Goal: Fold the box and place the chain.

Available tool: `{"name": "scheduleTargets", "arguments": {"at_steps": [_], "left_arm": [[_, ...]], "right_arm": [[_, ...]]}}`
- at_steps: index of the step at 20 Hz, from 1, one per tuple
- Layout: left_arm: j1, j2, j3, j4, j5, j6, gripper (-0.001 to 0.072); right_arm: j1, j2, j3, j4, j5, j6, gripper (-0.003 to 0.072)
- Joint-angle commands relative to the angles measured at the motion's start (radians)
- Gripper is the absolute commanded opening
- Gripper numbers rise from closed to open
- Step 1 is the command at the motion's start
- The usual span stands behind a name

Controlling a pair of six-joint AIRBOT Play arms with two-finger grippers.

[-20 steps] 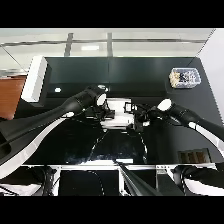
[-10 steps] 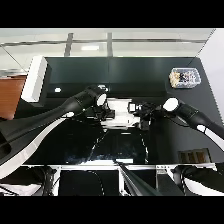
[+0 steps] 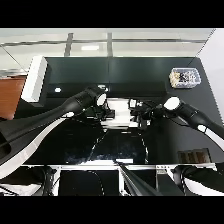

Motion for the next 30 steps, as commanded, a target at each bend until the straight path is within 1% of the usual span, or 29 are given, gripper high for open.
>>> {"name": "scheduleTargets", "arguments": {"at_steps": [1, 4, 6, 7, 8, 9, 10, 11, 12, 13, 14, 15, 16, 18, 19, 20, 21, 22, 23, 24, 25, 27, 29, 30], "left_arm": [[0.0, -0.001, 0.0, -0.002, -0.001, 0.003, 0.0028], [0.0, -0.001, 0.0, -0.002, -0.002, 0.003, 0.0028], [0.0, -0.001, 0.0, -0.002, -0.005, 0.003, 0.0028], [0.0, -0.001, 0.0, -0.002, -0.006, 0.003, 0.0028], [0.0, -0.001, 0.0, -0.002, -0.006, 0.003, 0.0028], [0.0, -0.001, 0.0, -0.002, -0.006, 0.003, 0.0028], [0.0, -0.001, 0.0, -0.002, -0.006, 0.003, 0.0028], [0.0, -0.001, 0.0, -0.002, -0.007, 0.004, 0.0028], [0.0, -0.001, 0.0, -0.002, -0.008, 0.003, 0.0028], [0.0, -0.001, 0.0, -0.002, -0.008, 0.004, 0.0028], [0.0, -0.001, 0.0, -0.002, -0.008, 0.004, 0.0028], [0.001, -0.001, 0.0, -0.002, -0.008, 0.004, 0.0028], [0.001, -0.001, 0.0, -0.001, -0.007, 0.004, 0.0028], [0.001, -0.001, 0.0, -0.001, -0.008, 0.004, 0.0028], [0.001, -0.001, 0.0, -0.001, -0.008, 0.004, 0.0028], [0.001, -0.001, 0.0, -0.001, -0.008, 0.004, 0.0028], [0.001, -0.001, 0.0, -0.002, -0.008, 0.004, 0.0028], [0.001, -0.001, 0.0, -0.001, -0.008, 0.004, 0.0028], [0.001, -0.001, 0.0, -0.001, -0.008, 0.004, 0.0028], [0.001, -0.001, 0.001, -0.001, -0.008, 0.005, 0.0028], [0.001, -0.001, 0.001, 0.0, -0.008, 0.01, 0.0028], [0.0, -0.001, 0.001, -0.001, -0.008, 0.01, 0.0028], [0.001, -0.001, 0.001, -0.001, -0.008, 0.01, 0.0028], [0.001, -0.001, 0.001, -0.001, -0.008, 0.01, 0.0028]], "right_arm": [[0.039, -0.028, 0.001, 0.079, -0.02, -0.002, 0.0238], [0.059, -0.044, 0.001, 0.08, -0.068, -0.001, 0.0238], [0.058, -0.044, 0.001, 0.087, -0.076, -0.001, 0.0239], [0.058, -0.044, 0.0, 0.094, -0.077, -0.001, 0.027], [0.058, -0.044, 0.0, 0.102, -0.084, 0.0, 0.039], [0.058, -0.044, 0.0, 0.101, -0.084, 0.003, 0.032], [0.058, -0.044, 0.0, 0.101, -0.083, 0.03, 0.0089], [0.058, -0.044, 0.0, 0.102, -0.094, 0.054, 0.0275], [0.058, -0.044, 0.0, 0.103, -0.096, 0.064, 0.0499], [0.055, -0.041, 0.0, 0.089, -0.088, 0.092, 0.0276], [0.047, -0.031, 0.0, 0.069, -0.083, 0.166, 0.0078], [0.031, -0.006, 0.001, 0.042, -0.069, 0.294, 0.0017], [0.005, 0.032, 0.007, 0.01, -0.033, 0.457, 0.0018], [-0.092, 0.139, 0.036, -0.146, 0.092, 0.834, 0.0018], [-0.158, 0.187, 0.044, -0.247, 0.13, 1.025, 0.0018], [-0.237, 0.222, 0.043, -0.357, 0.158, 1.216, 0.0018], [-0.335, 0.231, 0.038, -0.457, 0.195, 1.394, 0.0018], [-0.435, 0.225, 0.018, -0.483, 0.209, 1.515, 0.0018], [-0.519, 0.219, -0.016, -0.435, 0.211, 1.568, 0.0018], [-0.592, 0.206, -0.06, -0.33, 0.222, 1.552, 0.0018], [-0.632, 0.19, -0.103, -0.217, 0.236, 1.489, 0.0017], [-0.637, 0.124, -0.169, -0.026, 0.277, 1.344, 0.0017], [-0.576, 0.031, -0.181, 0.078, 0.307, 1.242, 0.0017], [-0.53, -0.006, -0.181, 0.13, 0.287, 1.192, 0.0018]]}}
